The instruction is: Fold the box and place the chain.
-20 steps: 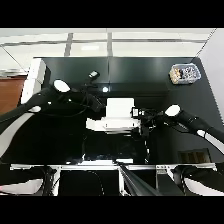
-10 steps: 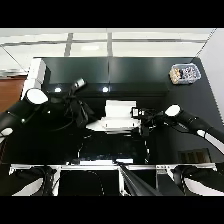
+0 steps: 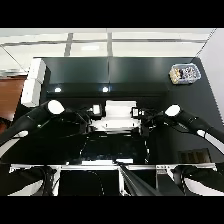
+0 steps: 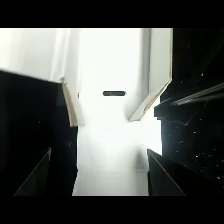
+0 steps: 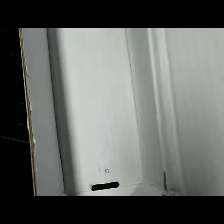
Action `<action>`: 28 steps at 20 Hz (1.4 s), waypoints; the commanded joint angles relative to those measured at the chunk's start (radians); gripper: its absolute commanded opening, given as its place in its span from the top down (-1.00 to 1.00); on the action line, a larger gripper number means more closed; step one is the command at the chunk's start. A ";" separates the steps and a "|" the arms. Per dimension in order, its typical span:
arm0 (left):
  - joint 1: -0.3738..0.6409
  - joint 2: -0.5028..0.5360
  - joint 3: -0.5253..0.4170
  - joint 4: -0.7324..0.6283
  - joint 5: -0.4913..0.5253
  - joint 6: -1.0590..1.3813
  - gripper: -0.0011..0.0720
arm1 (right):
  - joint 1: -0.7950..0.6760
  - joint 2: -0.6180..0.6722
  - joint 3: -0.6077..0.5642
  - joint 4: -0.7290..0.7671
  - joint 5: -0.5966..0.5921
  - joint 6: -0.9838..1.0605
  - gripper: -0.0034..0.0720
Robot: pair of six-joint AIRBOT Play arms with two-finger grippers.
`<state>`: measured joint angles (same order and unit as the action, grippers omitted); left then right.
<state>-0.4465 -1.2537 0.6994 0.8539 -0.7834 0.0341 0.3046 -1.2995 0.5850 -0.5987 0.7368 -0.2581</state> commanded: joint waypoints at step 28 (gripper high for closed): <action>-0.023 -0.049 0.101 0.047 -0.111 -0.090 -0.85 | 0.001 -0.001 0.000 0.000 0.002 0.000 0.32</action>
<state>-0.4488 -1.3052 0.7994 0.9421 -0.8829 -0.0460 0.3046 -1.2995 0.5850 -0.5995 0.7387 -0.2581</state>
